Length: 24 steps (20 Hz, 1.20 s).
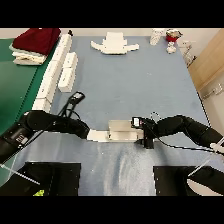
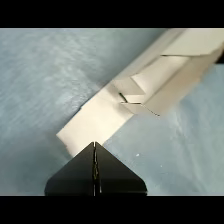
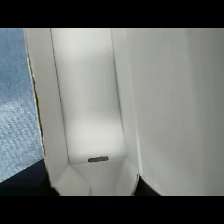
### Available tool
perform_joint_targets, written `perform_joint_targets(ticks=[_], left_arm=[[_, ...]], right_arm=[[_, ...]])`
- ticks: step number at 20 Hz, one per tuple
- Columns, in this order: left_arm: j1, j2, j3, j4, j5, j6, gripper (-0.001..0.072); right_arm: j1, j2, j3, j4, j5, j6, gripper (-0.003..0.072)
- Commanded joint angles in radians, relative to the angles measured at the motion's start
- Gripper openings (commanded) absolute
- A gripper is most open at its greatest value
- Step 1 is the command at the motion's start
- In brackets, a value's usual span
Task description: Fold the box.
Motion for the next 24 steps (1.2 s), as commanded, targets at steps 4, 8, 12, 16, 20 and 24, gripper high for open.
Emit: perform_joint_targets(ticks=[4, 8, 12, 16, 20, 24], left_arm=[[0.195, -0.003, -0.053, 0.039, -0.091, -0.303, 0.0011], [0.140, -0.136, -0.108, -0.130, -0.007, -0.261, 0.0011], [0.009, -0.270, -0.108, -0.252, 0.146, -0.242, 0.0011], [-0.100, -0.306, -0.100, -0.343, 0.194, -0.194, 0.0010], [-0.117, -0.244, -0.063, -0.372, 0.188, -0.198, 0.0010], [-0.119, -0.213, -0.048, -0.385, 0.158, -0.230, 0.0011]], right_arm=[[0.000, 0.001, 0.001, 0.000, 0.000, 0.000, 0.0531], [0.000, 0.001, 0.001, 0.000, 0.000, 0.000, 0.0531], [0.000, 0.001, 0.001, 0.000, 0.000, 0.000, 0.0531], [0.000, 0.001, 0.001, 0.000, 0.000, 0.000, 0.0531], [0.000, 0.001, 0.001, 0.000, 0.000, 0.000, 0.0531], [0.000, 0.001, 0.001, 0.000, 0.000, 0.000, 0.0531]])
